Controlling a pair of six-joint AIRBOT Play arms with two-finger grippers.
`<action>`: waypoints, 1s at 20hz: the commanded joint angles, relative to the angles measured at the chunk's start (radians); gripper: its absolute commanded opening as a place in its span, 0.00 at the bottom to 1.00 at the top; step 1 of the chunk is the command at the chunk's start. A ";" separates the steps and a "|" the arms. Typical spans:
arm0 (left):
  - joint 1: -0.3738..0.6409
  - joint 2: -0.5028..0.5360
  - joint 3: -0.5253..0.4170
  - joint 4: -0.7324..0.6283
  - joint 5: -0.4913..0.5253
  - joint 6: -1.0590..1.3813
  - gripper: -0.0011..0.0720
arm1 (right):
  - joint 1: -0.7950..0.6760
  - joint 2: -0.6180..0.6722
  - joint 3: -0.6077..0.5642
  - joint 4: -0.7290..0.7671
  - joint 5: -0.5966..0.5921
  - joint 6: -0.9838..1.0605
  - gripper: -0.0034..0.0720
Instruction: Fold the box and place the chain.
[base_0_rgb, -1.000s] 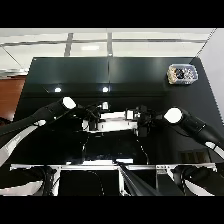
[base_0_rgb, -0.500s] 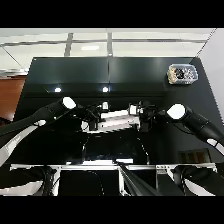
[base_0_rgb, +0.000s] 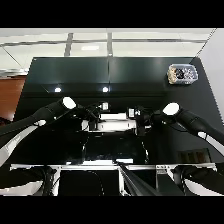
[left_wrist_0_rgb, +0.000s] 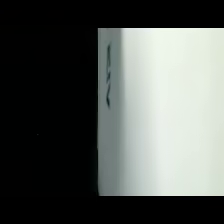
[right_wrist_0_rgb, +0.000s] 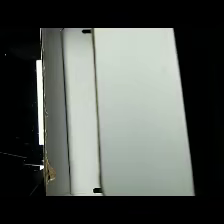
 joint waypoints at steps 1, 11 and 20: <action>0.000 -0.001 0.001 0.000 0.003 -0.002 0.05 | 0.000 -0.040 0.000 -0.019 0.015 -0.019 0.98; 0.000 -0.001 0.001 0.000 0.003 -0.002 0.05 | -0.013 -0.063 0.000 -0.015 0.007 -0.018 0.98; 0.000 -0.001 0.001 0.000 0.003 -0.002 0.05 | -0.013 -0.080 0.000 0.007 -0.012 -0.014 0.98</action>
